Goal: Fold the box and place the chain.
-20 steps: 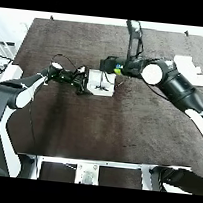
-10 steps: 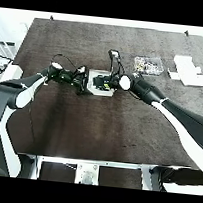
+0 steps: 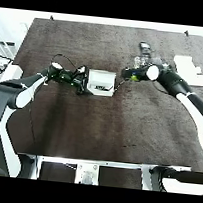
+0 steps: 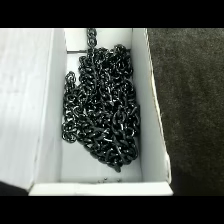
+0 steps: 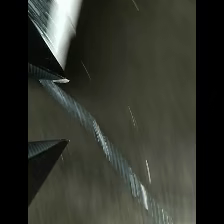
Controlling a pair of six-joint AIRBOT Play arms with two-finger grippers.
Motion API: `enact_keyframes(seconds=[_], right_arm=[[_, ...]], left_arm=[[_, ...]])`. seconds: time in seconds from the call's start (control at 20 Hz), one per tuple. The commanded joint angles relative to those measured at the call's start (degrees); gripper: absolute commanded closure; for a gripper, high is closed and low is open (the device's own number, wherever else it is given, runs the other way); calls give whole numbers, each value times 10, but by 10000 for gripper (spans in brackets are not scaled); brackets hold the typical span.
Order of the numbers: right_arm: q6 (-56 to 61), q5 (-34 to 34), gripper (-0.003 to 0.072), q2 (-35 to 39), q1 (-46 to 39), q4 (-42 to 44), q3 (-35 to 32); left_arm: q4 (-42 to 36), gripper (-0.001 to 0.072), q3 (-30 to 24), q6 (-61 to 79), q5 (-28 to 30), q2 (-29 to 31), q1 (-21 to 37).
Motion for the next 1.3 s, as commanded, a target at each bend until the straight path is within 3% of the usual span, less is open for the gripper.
enact_keyframes(seconds=[0.0, 0.25, 0.5, 0.55, 0.65, 0.7, 0.85, 1.25], right_arm=[[3, -59, 244, -37, -87, 47, -1], [-137, -73, 248, -166, -118, 227, 94], [-169, -30, 314, -259, -115, 263, 202], [-171, -33, 386, -261, -116, 260, 209], [-195, -38, 675, -261, -120, 260, 216], [-200, -33, 671, -259, -122, 256, 225], [-217, -12, 672, -196, -121, 255, 231], [-239, 71, 673, 74, -59, 183, 231]], left_arm=[[0, 409, 0, 0, 0, 0, 0], [0, 409, 0, 0, 0, 0, 0], [0, 409, 0, 0, 0, 0, 0], [0, 409, 0, 0, 0, 0, 0], [0, 409, 0, 0, 0, 0, 0], [0, 409, 0, 0, 0, 0, 0], [0, 409, 0, 0, 0, 0, 0], [0, 409, 0, 0, 0, 0, 0]])
